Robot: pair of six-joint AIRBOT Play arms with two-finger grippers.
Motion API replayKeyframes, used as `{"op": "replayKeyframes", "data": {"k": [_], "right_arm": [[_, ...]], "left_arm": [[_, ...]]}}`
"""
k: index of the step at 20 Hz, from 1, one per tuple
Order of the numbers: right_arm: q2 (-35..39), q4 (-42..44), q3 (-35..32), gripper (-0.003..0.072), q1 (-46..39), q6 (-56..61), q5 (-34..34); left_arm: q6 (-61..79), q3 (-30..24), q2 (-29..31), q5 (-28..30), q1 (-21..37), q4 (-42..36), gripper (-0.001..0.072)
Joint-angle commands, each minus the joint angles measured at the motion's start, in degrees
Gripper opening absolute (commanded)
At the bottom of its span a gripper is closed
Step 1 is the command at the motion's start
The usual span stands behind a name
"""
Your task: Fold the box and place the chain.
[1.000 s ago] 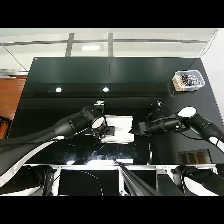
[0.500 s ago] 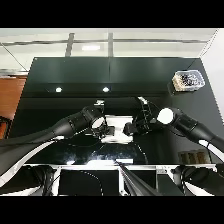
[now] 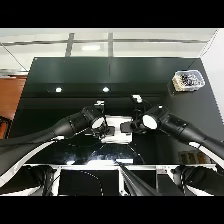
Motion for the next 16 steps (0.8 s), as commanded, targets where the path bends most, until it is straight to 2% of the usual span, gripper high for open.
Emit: {"op": "replayKeyframes", "data": {"k": [1, 4, 16], "right_arm": [[-2.67, -3.72, 2.29, 0.0363, 3.15, 7.3, 3.85], [-3.93, -3.98, 2.32, 0.0313, 4.79, 8.13, 3.74], [-5.99, -6.58, 2.32, 0.0313, 4.79, 13.86, 4.31]], "left_arm": [[-0.02, -0.02, 0.02, 0.0, 0.02, 0.02, 0.0031], [-0.02, -0.02, 0.02, 0.0, 0.02, 0.02, 0.003], [-0.02, -0.02, 0.02, -0.02, 0.02, 0.02, 0.003]]}}
